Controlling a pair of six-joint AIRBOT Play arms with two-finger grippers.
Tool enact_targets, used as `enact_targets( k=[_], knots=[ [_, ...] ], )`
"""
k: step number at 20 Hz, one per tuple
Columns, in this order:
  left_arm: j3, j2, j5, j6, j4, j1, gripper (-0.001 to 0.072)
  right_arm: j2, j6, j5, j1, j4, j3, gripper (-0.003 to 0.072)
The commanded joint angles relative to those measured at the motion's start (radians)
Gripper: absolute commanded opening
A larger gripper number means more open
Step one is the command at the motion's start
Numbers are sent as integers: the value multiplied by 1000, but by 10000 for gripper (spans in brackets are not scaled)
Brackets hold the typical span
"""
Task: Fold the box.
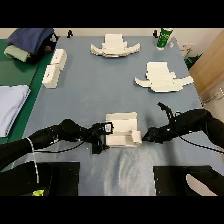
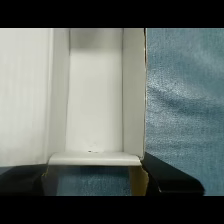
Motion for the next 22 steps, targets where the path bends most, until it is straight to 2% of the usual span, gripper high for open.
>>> enact_targets(
  k=[1, 11, 12, 13, 15, 18, 22],
  knots=[
    [1, 0, 0, 0, 0, 0, 464, 7, 2, 6, 44, 16, 2, 308],
    [1, 0, 0, 0, 0, 0, 464, 2, 2, 8, 50, 11, 67, 308],
    [1, -1, 0, 0, 0, 0, 464, -4, 2, 10, 55, 11, 67, 346],
    [1, 0, 0, 0, 0, 0, 464, -11, 5, 15, 69, 11, 67, 437],
    [1, 0, 0, 0, 0, 0, 464, -25, 19, 45, 119, 3, 67, 443],
    [1, 0, 0, 0, 0, 0, 464, -33, 175, 149, 231, -122, 99, 443],
    [1, -1, 0, 0, 0, 0, 464, -41, 517, 206, 430, -424, 194, 443]
  ],
)
